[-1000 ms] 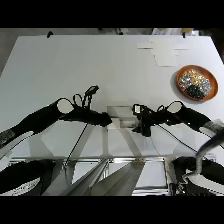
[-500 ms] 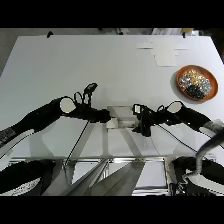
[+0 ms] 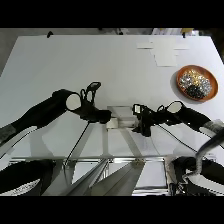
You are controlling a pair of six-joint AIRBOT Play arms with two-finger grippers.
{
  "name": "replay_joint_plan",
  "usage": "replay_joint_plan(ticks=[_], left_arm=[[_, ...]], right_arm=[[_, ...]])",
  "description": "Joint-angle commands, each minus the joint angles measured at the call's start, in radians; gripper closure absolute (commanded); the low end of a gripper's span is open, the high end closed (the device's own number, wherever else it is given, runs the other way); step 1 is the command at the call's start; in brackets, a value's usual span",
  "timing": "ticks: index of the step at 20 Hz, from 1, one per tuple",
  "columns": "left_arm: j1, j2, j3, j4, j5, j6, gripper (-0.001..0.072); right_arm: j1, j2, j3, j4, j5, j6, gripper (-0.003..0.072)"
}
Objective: Fold the box and place the chain.
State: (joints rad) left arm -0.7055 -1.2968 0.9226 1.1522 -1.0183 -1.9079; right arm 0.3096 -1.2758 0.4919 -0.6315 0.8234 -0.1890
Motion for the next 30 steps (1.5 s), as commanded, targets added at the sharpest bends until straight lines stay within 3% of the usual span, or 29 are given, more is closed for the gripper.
replay_joint_plan(ticks=[1, 5, 8, 13, 17, 25, 26, 28, 30], left_arm=[[-0.043, -0.062, 0.113, 0.087, -0.138, -0.16, 0.0364], [-0.098, -0.165, 0.217, 0.114, -0.197, -0.307, 0.0365], [-0.128, -0.238, 0.277, 0.179, -0.302, -0.422, 0.0368], [-0.171, -0.261, 0.28, 0.301, -0.29, -0.54, 0.0375], [-0.189, -0.277, 0.28, 0.288, -0.221, -0.542, 0.0379], [-0.195, -0.307, 0.28, 0.287, -0.205, -0.515, 0.038], [-0.196, -0.31, 0.279, 0.283, -0.205, -0.515, 0.0403], [-0.199, -0.318, 0.279, 0.274, -0.208, -0.515, 0.0519], [-0.199, -0.322, 0.279, 0.274, -0.218, -0.51, 0.052]], right_arm=[[0.001, 0.0, 0.0, 0.0, 0.0, 0.0, 0.039], [0.001, 0.0, 0.0, 0.0, 0.0, 0.0, 0.039], [0.001, 0.0, 0.0, 0.0, 0.0, 0.0, 0.039], [0.001, 0.0, 0.0, 0.0, 0.0, 0.0, 0.039], [0.001, 0.0, 0.0, 0.0, 0.0, 0.0, 0.039], [0.001, 0.0, 0.0, 0.0, 0.0, 0.0, 0.039], [0.001, 0.0, 0.0, 0.0, 0.0, 0.0, 0.039], [0.001, 0.0, 0.0, 0.0, 0.0, 0.0, 0.039], [0.001, 0.0, 0.0, 0.0, 0.0, 0.0, 0.039]])
